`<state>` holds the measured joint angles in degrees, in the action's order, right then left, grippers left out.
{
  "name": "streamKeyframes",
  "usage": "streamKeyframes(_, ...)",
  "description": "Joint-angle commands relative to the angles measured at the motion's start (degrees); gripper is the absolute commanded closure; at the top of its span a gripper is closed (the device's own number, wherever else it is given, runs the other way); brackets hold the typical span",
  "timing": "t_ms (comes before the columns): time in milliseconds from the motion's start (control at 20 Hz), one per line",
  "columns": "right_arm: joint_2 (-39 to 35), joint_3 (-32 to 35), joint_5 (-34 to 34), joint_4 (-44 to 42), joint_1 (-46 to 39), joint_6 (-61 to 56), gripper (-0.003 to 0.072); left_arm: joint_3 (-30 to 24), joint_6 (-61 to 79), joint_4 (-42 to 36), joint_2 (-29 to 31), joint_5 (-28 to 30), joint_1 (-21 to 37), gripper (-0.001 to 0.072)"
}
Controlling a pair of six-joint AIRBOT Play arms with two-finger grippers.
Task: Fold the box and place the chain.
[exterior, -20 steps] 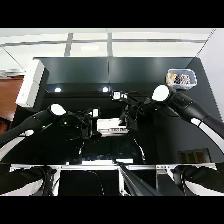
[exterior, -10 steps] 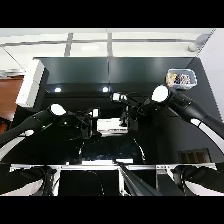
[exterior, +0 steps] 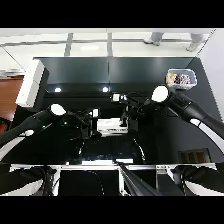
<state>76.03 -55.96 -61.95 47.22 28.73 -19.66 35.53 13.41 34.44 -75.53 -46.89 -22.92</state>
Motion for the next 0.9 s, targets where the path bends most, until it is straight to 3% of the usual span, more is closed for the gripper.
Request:
streamKeyframes(0,0.35,0.00,0.00,-0.02,0.02,-0.02,0.0455,0.04,0.02,0.02,-0.04,0.00,-0.04,0.0342)
streamKeyframes(150,0.70,0.04,0.02,-0.04,0.02,-0.04,0.0453,0.04,0.02,0.02,-0.04,-0.02,-0.04,0.0342)
streamKeyframes(250,0.70,0.07,0.00,-0.04,0.02,-0.04,0.0360,0.04,0.02,0.02,-0.04,0.00,-0.04,0.0342)
streamKeyframes(850,0.63,2.19,-0.61,-0.28,0.00,-0.04,0.0361,0.04,0.02,0.02,-0.04,-0.02,-0.04,0.0342)
